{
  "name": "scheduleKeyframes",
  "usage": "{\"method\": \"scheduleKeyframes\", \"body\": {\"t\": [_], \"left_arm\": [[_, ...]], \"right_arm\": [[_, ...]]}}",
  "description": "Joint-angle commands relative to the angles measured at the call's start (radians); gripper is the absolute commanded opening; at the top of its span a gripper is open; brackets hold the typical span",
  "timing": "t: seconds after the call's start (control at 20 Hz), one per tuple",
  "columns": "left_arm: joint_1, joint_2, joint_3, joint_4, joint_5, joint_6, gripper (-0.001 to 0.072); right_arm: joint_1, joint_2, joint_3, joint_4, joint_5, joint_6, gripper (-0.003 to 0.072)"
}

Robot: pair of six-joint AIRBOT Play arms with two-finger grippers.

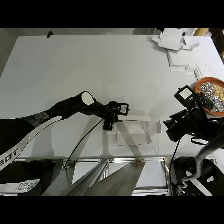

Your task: Fold the box and place the chain.

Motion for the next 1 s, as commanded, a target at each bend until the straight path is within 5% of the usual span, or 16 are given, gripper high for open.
{"method": "scheduleKeyframes", "body": {"t": [0.0,0.55,0.75,0.8,0.95], "left_arm": [[0.000,0.000,0.000,0.007,0.024,-0.049,0.0005],[0.000,0.000,0.000,0.003,0.034,-0.056,0.0010],[0.000,0.000,0.000,0.003,0.034,-0.056,0.0010],[0.000,0.000,0.000,0.003,0.034,-0.056,0.0010],[0.000,0.000,0.000,0.003,0.034,-0.056,0.0010]], "right_arm": [[0.001,0.001,0.000,0.000,0.000,0.000,0.0336],[0.001,-0.001,-0.039,0.075,-0.003,-0.180,0.0327],[0.001,-0.001,-0.132,0.285,0.009,-0.472,0.0165],[0.001,-0.001,-0.157,0.325,0.016,-0.539,0.0020],[0.002,-0.001,-0.217,0.359,0.009,-0.666,0.0018]]}}
